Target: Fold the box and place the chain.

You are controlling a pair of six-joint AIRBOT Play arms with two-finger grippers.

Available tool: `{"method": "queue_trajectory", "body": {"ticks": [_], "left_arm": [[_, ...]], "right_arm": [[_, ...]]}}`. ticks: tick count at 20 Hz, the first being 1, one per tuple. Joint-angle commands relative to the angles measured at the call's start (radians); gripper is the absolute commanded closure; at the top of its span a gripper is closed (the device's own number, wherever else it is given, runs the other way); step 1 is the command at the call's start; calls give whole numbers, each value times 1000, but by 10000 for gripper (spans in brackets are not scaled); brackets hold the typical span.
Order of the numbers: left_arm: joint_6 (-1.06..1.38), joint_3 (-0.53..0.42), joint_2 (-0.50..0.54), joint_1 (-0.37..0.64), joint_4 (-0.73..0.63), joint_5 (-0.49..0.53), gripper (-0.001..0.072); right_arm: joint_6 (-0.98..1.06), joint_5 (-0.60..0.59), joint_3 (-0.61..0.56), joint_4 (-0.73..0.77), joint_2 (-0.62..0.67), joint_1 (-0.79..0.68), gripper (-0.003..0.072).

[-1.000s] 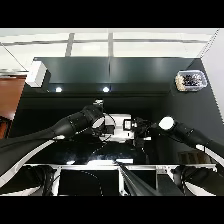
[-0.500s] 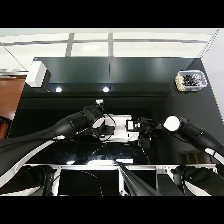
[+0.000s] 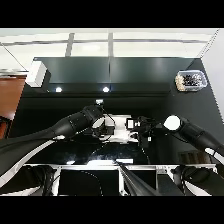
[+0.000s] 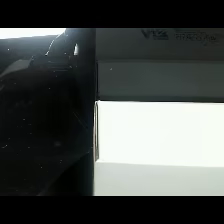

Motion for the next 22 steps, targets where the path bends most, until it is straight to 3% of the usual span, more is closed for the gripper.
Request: {"method": "queue_trajectory", "body": {"ticks": [1,3,9,10,11,12,13,14,16,17,18,20,22], "left_arm": [[0,1,0,0,-5,2,683],[0,1,0,0,-4,2,683],[0,1,0,0,-4,2,683],[0,1,0,0,-4,2,683],[0,1,0,0,-4,2,683],[0,1,0,0,-4,2,683],[0,1,0,0,-4,2,683],[0,1,0,0,-4,2,683],[0,1,0,0,-4,2,683],[0,1,0,0,-4,2,683],[0,1,0,0,-4,2,683],[0,1,0,0,-4,2,683],[0,1,0,0,-4,2,683]], "right_arm": [[-5,-21,0,183,-35,0,494],[-5,-55,0,261,-62,0,494],[-5,-59,0,211,-73,-1,488],[-5,-51,0,211,-73,-1,313],[-5,-40,0,210,-73,-1,302],[-5,-32,0,194,-73,-1,409],[-4,-26,0,186,-73,-1,449],[-1,-28,0,186,-73,-1,302],[43,-29,1,184,-69,-5,568],[132,-27,5,157,-54,-20,575],[293,-8,22,64,-26,-49,674],[754,59,75,-221,53,-166,677],[1082,105,90,-430,129,-346,678]]}}
